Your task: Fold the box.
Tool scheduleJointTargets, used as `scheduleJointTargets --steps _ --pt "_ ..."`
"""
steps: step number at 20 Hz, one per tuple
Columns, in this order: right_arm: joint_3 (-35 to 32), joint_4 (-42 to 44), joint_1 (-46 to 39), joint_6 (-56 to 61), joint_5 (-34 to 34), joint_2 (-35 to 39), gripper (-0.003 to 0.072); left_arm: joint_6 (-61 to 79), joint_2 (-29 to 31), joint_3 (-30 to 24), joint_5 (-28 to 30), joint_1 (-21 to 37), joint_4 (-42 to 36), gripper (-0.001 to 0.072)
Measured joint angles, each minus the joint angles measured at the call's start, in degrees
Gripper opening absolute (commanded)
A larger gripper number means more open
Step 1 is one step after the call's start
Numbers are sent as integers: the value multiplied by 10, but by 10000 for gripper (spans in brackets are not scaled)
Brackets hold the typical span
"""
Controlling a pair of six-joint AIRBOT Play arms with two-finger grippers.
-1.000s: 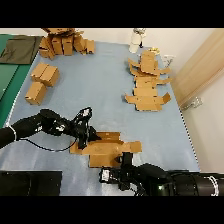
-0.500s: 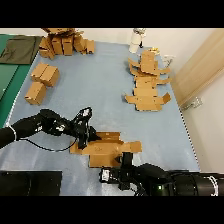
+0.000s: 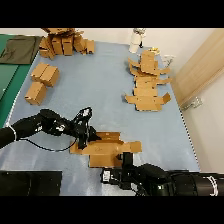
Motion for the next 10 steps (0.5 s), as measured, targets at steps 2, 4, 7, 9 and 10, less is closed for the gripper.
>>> scheduleJointTargets --steps 2,4,7,9,10 --pt "-1 -1 -5 -3 -4 0 720 0 0 0 0 0 0 11" --pt "-2 1 -6 -6 -6 0 709 0 0 0 0 0 0 12" --pt "-2 -6 -9 -7 -8 0 709 0 0 0 0 0 0 11" --pt "-2 -15 -9 -7 -8 0 709 0 0 0 0 0 0 12" --pt "-2 -20 -9 -8 -8 0 705 0 0 0 0 0 0 11"
